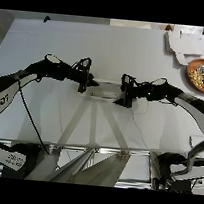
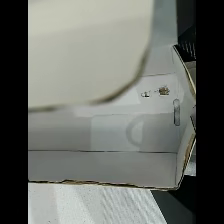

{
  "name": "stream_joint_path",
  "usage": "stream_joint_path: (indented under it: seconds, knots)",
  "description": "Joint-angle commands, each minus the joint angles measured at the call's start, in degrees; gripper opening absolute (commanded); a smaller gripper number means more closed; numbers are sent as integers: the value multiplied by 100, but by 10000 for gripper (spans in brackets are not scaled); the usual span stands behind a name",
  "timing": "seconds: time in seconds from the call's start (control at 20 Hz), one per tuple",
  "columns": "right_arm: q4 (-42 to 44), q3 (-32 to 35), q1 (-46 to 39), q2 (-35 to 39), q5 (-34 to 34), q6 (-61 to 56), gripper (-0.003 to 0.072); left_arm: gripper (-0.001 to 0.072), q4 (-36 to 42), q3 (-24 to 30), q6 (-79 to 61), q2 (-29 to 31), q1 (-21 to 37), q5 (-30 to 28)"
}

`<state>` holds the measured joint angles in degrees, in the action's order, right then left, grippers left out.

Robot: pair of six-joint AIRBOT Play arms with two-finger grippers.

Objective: Fold the box and place the chain.

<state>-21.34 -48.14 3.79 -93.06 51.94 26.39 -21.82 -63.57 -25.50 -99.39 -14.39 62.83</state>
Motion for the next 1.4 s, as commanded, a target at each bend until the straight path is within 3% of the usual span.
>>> stream_joint_path:
  seconds: [0.0, 0.25, 0.4, 1.35]
  knots:
    - [0, -7, 7, -2, -4, -2, 695, 13, -2, 0, 0, 0, 2, -2]
    - [37, -7, 7, -4, -24, 0, 688, 13, -2, 0, -2, 0, 2, -2]
    - [37, -7, 7, -4, -26, -2, 446, 13, -2, 0, 0, 0, 2, -2]
    - [37, -7, 7, -4, -26, -2, 438, 13, -2, 0, 0, 0, 2, -2]
